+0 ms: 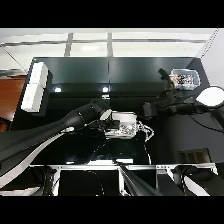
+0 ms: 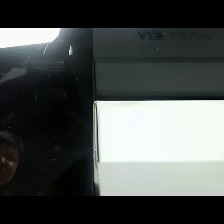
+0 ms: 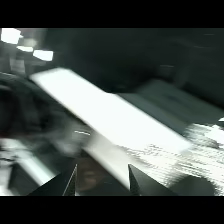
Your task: Fold the box and place the chain.
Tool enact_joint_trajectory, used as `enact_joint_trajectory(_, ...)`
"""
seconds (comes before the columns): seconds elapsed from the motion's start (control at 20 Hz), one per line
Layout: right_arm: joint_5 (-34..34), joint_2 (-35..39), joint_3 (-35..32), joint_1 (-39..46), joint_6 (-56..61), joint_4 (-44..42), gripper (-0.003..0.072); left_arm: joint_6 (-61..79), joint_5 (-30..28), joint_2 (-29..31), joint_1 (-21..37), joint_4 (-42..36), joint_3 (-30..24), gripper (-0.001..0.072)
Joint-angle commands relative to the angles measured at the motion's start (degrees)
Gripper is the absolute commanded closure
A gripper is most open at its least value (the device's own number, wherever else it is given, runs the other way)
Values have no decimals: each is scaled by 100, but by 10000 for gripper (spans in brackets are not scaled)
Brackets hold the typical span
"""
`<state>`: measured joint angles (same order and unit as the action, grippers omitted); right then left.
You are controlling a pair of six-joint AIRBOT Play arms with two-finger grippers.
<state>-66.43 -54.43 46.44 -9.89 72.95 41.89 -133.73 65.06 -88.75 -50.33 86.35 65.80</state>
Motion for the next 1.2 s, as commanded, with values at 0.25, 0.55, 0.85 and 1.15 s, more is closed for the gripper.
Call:
enact_joint_trajectory(0.25, 1517, 44, -1569, 645, -3928, 1259, -16, 2, 0, -2, 2, -2, -2, 681)
enact_joint_trajectory(0.55, 2284, -428, -2221, -11, -7285, 116, -11, 2, 17, -2, 2, -2, -2, 681)
enact_joint_trajectory(0.85, 2533, -874, -2223, -70, -7949, 37, -10, 2, 15, -2, 2, -2, -2, 681)
enact_joint_trajectory(1.15, 2577, -955, -2210, -94, -7757, 15, 673, 2, 15, -2, 2, -4, -2, 681)
